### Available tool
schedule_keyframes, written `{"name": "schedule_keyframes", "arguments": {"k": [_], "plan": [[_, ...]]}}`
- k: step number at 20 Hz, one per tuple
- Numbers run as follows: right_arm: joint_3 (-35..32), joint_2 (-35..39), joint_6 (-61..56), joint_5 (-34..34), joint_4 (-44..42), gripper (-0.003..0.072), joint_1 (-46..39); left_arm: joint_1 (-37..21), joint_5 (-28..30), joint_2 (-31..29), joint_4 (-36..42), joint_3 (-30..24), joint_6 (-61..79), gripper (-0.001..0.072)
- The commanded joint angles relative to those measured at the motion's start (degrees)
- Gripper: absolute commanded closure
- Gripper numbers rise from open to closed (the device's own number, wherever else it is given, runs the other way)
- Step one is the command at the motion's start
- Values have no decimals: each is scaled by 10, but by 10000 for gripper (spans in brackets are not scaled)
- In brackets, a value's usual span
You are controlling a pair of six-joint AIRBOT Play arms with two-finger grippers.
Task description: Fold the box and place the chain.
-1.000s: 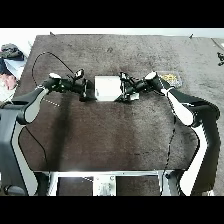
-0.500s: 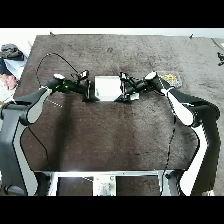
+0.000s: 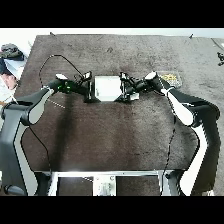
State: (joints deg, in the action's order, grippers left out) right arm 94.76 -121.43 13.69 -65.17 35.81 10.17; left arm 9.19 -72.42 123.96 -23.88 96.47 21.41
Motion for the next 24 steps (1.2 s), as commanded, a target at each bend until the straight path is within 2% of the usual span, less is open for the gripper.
{"name": "schedule_keyframes", "arguments": {"k": [1,24], "plan": [[0,0,0,0,0,245,0,0,-1,0,3,0,4,-7],[0,0,0,0,0,245,0,1,-2,6,12,0,15,-5]]}}
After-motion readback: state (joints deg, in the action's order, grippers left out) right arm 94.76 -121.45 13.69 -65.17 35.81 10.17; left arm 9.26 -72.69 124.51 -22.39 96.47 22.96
